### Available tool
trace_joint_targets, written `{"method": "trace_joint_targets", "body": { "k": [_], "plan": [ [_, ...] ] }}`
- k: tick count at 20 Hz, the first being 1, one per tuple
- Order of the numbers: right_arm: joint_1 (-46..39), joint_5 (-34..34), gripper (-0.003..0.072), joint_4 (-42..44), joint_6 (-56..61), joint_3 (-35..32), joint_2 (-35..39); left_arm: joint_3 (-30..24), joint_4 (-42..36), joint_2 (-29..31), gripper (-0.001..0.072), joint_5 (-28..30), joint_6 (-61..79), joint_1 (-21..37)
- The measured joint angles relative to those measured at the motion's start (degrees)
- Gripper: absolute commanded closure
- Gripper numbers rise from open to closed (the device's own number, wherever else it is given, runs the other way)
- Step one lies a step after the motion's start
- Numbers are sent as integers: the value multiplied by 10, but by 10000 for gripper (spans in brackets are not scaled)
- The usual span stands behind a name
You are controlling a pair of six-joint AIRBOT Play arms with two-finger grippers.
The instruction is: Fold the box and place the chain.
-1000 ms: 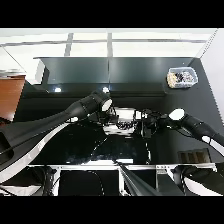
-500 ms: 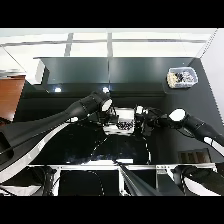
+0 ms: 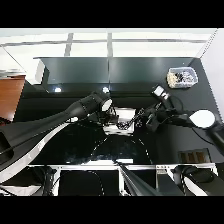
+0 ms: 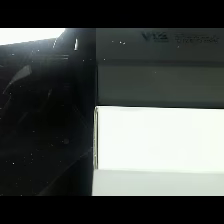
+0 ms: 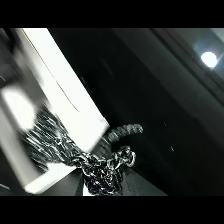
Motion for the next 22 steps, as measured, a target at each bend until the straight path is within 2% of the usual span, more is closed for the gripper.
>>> {"method": "trace_joint_targets", "body": {
  "k": [3, 6, 15, 19, 22],
  "plan": [
    [0, 48, 667, 14, 70, 42, 44, 0, 0, 0, 679, 0, 0, 0],
    [0, 73, 667, 75, 103, 78, 63, 0, 0, 0, 679, 0, 0, 0],
    [0, 71, 667, 284, 95, 103, 73, 0, 0, 0, 679, 0, 0, 0],
    [0, 66, 667, 311, 85, 104, 73, 0, 0, 0, 679, 0, 0, 0],
    [7, 66, 666, 295, 96, 97, 63, 0, 0, 0, 679, 0, 0, 0]
  ]
}}
